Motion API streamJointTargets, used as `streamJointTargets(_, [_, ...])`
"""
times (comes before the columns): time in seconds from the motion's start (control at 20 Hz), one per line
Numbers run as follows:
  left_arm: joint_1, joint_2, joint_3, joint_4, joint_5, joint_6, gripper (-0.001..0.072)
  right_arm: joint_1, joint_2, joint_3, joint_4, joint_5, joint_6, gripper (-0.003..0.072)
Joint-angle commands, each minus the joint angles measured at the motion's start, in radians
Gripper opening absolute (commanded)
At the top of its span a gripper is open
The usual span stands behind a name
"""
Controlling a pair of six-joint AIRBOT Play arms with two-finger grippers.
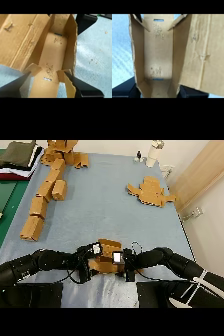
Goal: Fold the box.
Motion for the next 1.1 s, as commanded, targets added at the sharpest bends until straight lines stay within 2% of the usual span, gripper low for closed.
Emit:
streamJointTargets(0.0, [0.001,0.0,-0.001,-0.003,-0.008,-0.003,0.037,0.001,0.0,0.0,0.0,-0.002,0.0,0.0494])
streamJointTargets(0.05, [0.002,0.0,-0.001,0.008,-0.018,-0.003,0.0019,0.001,0.0,0.0,0.0,-0.002,0.0,0.0494])
streamJointTargets(0.2, [0.003,0.0,0.0,0.104,-0.03,-0.107,0.0013,0.001,0.0,0.0,0.0,-0.002,0.0,0.0494])
streamJointTargets(0.4, [0.003,0.04,0.013,0.428,-0.157,-0.515,0.0012,0.001,0.0,0.0,0.0,-0.002,0.0,0.0494])
streamJointTargets(0.5, [0.003,0.115,0.029,0.606,-0.211,-0.753,0.0011,0.001,0.0,0.0,0.0,-0.002,0.0,0.0494])
streamJointTargets(0.65, [0.003,0.283,0.031,0.818,-0.268,-1.056,0.0011,0.001,0.0,0.0,0.0,-0.002,0.0,0.0493])
streamJointTargets(0.8, [0.003,0.408,0.027,0.977,-0.473,-1.448,0.0012,0.001,0.0,0.0,0.0,-0.002,0.0,0.0493])
streamJointTargets(0.9, [0.003,0.446,-0.008,0.969,-0.602,-1.68,0.0012,0.001,0.0,0.0,0.0,-0.002,0.0,0.0494])
streamJointTargets(0.95, [0.003,0.451,-0.036,0.922,-0.606,-1.707,0.0012,0.001,0.0,0.0,0.0,-0.002,0.0,0.0494])
streamJointTargets(1.05, [0.003,0.45,-0.097,0.78,-0.506,-1.702,0.0012,0.001,0.0,0.0,0.0,-0.002,0.0,0.0493])
